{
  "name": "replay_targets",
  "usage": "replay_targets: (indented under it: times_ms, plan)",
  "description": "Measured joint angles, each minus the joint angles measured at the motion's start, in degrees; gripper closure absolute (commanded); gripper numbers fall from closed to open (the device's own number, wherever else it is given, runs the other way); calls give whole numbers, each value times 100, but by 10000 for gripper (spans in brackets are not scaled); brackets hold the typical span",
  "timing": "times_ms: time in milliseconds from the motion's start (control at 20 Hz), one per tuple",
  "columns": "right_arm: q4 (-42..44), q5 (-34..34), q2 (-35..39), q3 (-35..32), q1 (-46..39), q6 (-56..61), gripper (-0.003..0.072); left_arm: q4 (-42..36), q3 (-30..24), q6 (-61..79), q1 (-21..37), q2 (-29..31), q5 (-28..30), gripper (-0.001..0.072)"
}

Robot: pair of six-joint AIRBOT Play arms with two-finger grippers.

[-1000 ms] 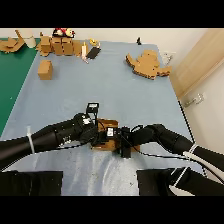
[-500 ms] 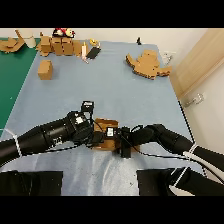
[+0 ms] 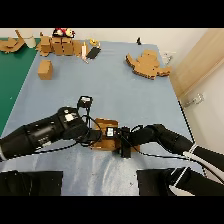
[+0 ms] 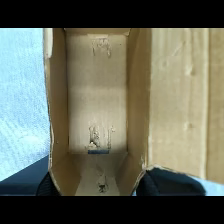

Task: Fold the box.

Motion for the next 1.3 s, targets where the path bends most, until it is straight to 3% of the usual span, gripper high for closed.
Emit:
replay_targets:
  times_ms: [100,200,450,600,800,1100,1150,1200,1250,1300]
  plan:
    - [0,0,0,0,0,0,105,-46,-114,605,168,216,-9,698]
    - [0,0,0,0,0,0,105,-595,-387,1792,603,468,164,698]
    - [0,-28,0,0,0,0,105,-3438,-1416,6784,2750,831,280,696]
    - [0,-52,0,0,0,-2,105,-4437,-1816,9468,3600,785,350,696]
    - [0,-59,0,0,0,0,105,-4970,-2052,11720,3777,597,758,697]
    - [0,-63,0,0,0,-2,105,-5217,-2203,13127,3254,518,1685,694]
    - [0,-63,0,0,0,-2,105,-5252,-2295,13287,3182,511,1917,604]
    - [0,-63,0,0,0,-2,105,-5278,-2409,13403,3121,511,2159,210]
    - [0,-63,0,0,0,-2,105,-5335,-2555,13497,3067,511,2393,-10]
    - [0,-63,0,0,0,0,105,-5399,-2702,13571,3032,520,2573,-11]
